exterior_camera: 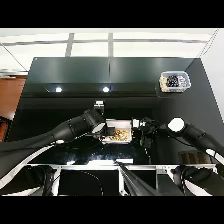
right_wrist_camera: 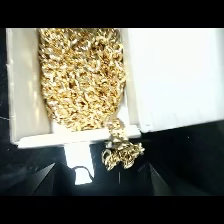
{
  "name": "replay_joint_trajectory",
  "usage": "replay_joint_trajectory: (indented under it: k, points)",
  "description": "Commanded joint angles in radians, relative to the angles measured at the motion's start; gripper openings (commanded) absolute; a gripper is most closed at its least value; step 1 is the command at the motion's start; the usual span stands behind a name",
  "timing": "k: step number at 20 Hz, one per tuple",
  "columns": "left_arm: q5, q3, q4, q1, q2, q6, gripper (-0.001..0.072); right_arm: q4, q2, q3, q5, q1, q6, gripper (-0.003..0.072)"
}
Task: Fold the box and place the chain.
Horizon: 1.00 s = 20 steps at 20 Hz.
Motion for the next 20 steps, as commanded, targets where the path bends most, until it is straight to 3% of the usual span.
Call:
replay_joint_trajectory:
  k: [1,8,9,10,12,13,14,17,20]
  points:
    - [-0.008,0.001,0.000,0.000,0.000,0.002,0.0031,0.024,-0.044,-0.001,-0.043,0.005,-0.023,0.0490]
    - [-0.007,0.001,0.000,0.000,0.000,0.002,0.0030,0.047,-0.051,-0.001,-0.064,0.005,-0.022,0.0487]
    - [-0.007,0.001,0.000,0.000,0.000,0.002,0.0031,0.050,-0.051,-0.001,-0.072,0.006,-0.015,0.0407]
    - [-0.007,0.001,0.000,0.000,0.000,0.002,0.0030,0.049,-0.051,-0.001,-0.071,0.006,0.003,0.0141]
    - [-0.007,0.001,0.000,0.000,0.000,0.002,0.0030,0.032,-0.047,0.001,-0.057,0.006,0.046,0.0128]
    - [-0.007,0.001,0.000,0.000,0.000,0.002,0.0030,0.003,-0.035,0.003,-0.044,0.006,0.087,0.0045]
    - [-0.007,0.001,0.000,0.000,0.000,0.002,0.0030,-0.041,-0.013,0.005,-0.034,0.005,0.151,0.0014]
    - [-0.007,0.001,-0.001,0.000,0.000,0.002,0.0030,-0.199,0.103,0.024,0.055,0.005,0.390,0.0013]
    - [-0.003,0.001,-0.001,0.000,0.000,0.002,0.0030,-0.293,0.250,0.096,0.215,0.003,0.637,0.0013]
